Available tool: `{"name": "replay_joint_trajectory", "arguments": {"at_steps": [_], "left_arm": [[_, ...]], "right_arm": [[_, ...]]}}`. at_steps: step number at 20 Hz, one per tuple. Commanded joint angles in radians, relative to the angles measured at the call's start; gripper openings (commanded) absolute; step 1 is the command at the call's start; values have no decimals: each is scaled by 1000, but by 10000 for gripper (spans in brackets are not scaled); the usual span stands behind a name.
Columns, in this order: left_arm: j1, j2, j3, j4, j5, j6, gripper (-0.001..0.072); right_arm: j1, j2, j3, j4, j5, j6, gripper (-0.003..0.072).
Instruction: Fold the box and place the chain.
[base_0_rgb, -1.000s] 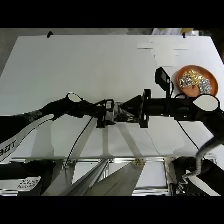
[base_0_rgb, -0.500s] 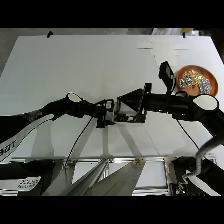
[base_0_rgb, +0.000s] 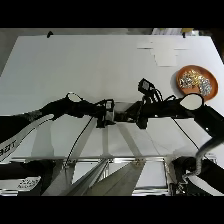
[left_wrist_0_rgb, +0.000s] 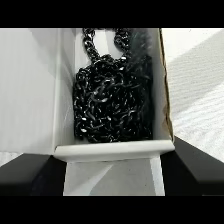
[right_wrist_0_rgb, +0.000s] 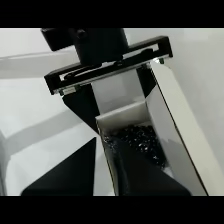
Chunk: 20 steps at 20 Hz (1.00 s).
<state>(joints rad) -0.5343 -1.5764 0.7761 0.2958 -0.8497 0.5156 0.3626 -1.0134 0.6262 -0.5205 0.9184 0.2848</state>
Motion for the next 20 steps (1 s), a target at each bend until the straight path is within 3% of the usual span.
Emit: {"name": "replay_joint_trajectory", "arguments": {"at_steps": [1,4,5,6,8,15,20], "left_arm": [[1,1,0,0,0,0,253],[1,1,0,0,0,0,253],[1,1,0,0,0,0,253],[1,1,0,0,0,0,253],[1,1,0,0,0,0,253],[1,1,0,0,0,0,253],[1,1,0,0,0,0,253]], "right_arm": [[0,-73,45,37,15,14,192],[-36,-123,188,21,97,14,185],[-55,-137,241,20,125,14,130],[-74,-151,285,19,144,14,29],[-107,-189,343,16,142,14,20],[-120,-358,351,-330,123,268,19],[-114,-368,350,-334,137,335,19]]}}
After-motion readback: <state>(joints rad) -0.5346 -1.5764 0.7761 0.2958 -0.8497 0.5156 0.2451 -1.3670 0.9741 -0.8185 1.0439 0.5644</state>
